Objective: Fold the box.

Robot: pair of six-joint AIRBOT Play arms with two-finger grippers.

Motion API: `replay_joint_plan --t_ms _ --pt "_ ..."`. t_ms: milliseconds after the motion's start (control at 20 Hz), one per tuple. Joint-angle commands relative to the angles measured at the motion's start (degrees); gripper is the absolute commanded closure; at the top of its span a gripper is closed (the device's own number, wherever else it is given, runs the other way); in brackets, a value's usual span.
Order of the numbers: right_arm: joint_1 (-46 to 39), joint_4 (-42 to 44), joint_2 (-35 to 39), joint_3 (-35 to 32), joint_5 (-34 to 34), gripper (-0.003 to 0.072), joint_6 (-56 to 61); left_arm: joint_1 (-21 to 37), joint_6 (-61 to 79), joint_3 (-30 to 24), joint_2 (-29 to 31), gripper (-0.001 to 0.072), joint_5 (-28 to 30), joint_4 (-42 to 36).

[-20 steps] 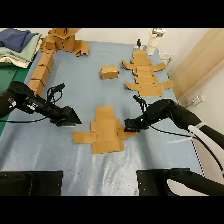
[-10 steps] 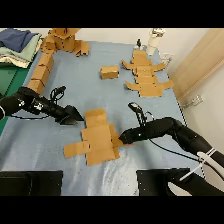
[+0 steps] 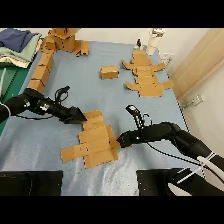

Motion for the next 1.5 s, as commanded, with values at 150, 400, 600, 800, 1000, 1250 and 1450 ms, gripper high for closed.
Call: replay_joint_plan --t_ms 150,400,600,800,1000,1250,1450 --pt "0.2 -0.6 0.0 -0.1 0.5 0.0686 0.5 -6.0 3.8 0.1 -4.7 0.0121 -4.4 -2.9" --pt "0.2 -0.7 0.0 -0.1 0.4 0.0686 0.9 -5.9 6.9 0.1 -4.7 0.0269 -4.3 -4.8" --pt "0.2 -0.7 0.0 -0.1 0.4 0.0685 0.9 -5.9 8.2 0.1 -4.7 0.0269 -4.2 -4.9" --pt "0.2 -0.7 0.0 -0.1 0.3 0.0686 0.9 -5.9 9.2 1.8 -4.7 0.0366 -4.2 -4.7" --pt "0.2 -0.9 0.0 -0.1 0.0 0.0685 0.9 -5.9 9.0 3.5 -4.7 0.0369 -5.3 -2.8" --pt "0.2 -1.1 0.0 -0.1 0.0 0.0686 1.0 -5.9 8.6 3.5 -4.7 0.0507 -6.3 -0.3" --pt "0.2 -1.3 0.0 -0.1 0.0 0.0685 1.0 -6.0 9.9 3.5 -4.7 0.0623 -6.3 -0.1"
